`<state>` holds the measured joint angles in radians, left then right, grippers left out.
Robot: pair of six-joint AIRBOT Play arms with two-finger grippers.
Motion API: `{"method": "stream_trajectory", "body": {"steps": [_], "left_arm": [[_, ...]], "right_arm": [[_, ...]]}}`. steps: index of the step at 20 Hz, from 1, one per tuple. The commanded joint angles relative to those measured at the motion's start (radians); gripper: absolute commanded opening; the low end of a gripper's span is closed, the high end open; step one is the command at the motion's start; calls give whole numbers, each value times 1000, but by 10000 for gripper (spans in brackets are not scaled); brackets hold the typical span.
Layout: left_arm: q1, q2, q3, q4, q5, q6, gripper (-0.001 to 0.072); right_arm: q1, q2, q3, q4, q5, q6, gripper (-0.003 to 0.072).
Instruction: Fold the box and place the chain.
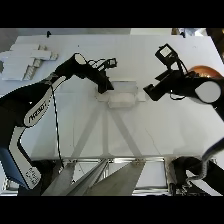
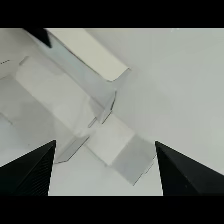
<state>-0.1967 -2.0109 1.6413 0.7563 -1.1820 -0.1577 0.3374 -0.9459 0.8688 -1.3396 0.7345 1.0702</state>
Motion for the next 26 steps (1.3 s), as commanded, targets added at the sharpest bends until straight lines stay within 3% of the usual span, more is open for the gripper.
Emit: {"method": "stream_trajectory", "body": {"steps": [1, 6, 12, 16, 19, 26], "left_arm": [[0, -1, -1, 0, 0, 0, 14], [0, -1, -1, 0, 0, 0, 14], [0, 0, -1, 0, 0, 0, 14], [0, -1, -1, 0, 0, 0, 14], [0, -1, 0, 0, 0, 0, 14], [0, -1, 0, 0, 0, 0, 14]], "right_arm": [[42, -1, -79, -98, -174, -43, 690], [40, -5, -262, 26, -241, -208, 690], [41, -42, -285, 359, -290, -467, 690], [40, -69, -293, 378, -256, -684, 690], [40, -76, -351, 429, -312, -848, 690], [37, -93, -441, 465, -428, -875, 690]]}}
